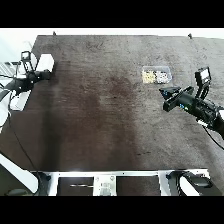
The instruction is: Fold the box and place the chain.
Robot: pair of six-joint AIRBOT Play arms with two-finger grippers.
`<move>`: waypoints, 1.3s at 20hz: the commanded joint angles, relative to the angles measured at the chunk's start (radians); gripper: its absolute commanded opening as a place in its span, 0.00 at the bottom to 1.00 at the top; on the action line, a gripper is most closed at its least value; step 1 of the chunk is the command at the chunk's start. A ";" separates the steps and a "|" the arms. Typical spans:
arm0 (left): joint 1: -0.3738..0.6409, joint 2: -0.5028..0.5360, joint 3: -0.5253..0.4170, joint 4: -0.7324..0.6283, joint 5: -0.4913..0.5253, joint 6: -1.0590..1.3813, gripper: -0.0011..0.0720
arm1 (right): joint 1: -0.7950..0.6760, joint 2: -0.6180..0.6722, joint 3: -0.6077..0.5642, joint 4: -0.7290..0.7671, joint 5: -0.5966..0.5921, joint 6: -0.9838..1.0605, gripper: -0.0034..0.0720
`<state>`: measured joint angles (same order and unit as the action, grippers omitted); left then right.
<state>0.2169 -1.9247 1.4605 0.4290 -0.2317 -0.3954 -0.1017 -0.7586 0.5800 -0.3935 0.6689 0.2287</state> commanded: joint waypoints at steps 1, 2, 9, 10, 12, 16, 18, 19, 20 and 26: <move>-0.013 -0.001 0.001 0.027 0.048 0.034 0.10 | 0.000 0.000 0.000 0.001 0.000 0.000 0.06; -0.013 0.000 0.001 0.027 0.048 0.034 0.19 | 0.000 0.000 0.000 0.001 0.000 0.000 0.06; -0.012 -0.001 0.019 0.005 0.076 0.015 1.00 | 0.000 0.000 0.000 0.001 0.000 0.000 0.37; -0.008 -0.002 0.020 0.006 0.075 -0.015 1.00 | 0.000 0.000 0.000 0.001 0.000 0.000 0.42; -0.007 -0.002 0.020 0.014 0.072 -0.014 1.00 | 0.000 0.000 0.000 0.001 0.000 0.000 0.44; -0.007 0.001 0.020 0.016 0.058 -0.015 1.00 | 0.000 0.000 0.000 0.001 0.000 0.000 0.63; -0.007 0.004 0.021 0.016 0.046 -0.016 1.00 | 0.000 0.000 0.000 0.001 0.000 0.000 0.66; -0.007 0.010 0.021 0.016 0.029 -0.016 1.00 | 0.000 0.001 0.000 0.001 0.000 0.000 0.73; -0.007 0.018 0.021 0.016 0.010 -0.016 1.00 | 0.000 0.001 0.000 0.001 0.000 0.000 0.74; -0.003 0.145 0.021 0.060 -0.111 -0.016 1.00 | 0.000 0.009 0.000 0.002 0.000 0.000 0.73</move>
<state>0.2127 -1.8362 1.4799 0.4614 -0.2752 -0.4110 -0.1017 -0.7547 0.5800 -0.3923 0.6685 0.2283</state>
